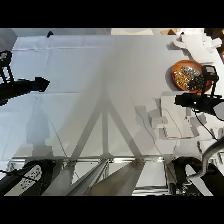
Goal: Fold the box and place the chain.
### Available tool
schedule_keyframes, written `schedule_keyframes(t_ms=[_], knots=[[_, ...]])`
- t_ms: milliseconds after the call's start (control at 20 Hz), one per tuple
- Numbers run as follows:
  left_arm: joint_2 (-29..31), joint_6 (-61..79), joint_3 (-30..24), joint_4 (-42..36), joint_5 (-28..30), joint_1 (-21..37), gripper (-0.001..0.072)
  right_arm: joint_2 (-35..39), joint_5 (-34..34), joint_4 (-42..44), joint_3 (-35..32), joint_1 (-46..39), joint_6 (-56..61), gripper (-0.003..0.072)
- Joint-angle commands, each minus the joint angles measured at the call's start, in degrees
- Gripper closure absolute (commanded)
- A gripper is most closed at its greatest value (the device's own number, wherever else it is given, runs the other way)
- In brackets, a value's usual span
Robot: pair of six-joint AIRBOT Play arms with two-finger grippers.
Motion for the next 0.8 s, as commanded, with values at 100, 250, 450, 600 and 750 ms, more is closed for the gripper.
schedule_keyframes(t_ms=[100,250,450,600,750], knots=[[0.0,0.0,0.0,0.0,0.0,0.0,0.0012,0.0,-0.2,0.5,0.0,0.0,0.0,0.0674],[0.0,0.0,0.0,0.0,0.0,0.0,0.0012,0.0,0.2,0.5,0.0,0.0,0.0,0.0674],[0.0,0.0,0.0,0.0,0.0,0.0,0.0012,0.0,4.2,-1.9,0.0,0.0,-1.4,0.0570],[0.0,0.0,0.0,0.0,0.0,0.0,0.0012,0.0,7.5,-9.2,0.1,0.0,-1.6,0.0389],[0.0,0.0,0.0,0.0,0.0,0.0,0.0012,0.0,12.3,-17.7,0.4,0.0,-1.1,0.0401]])
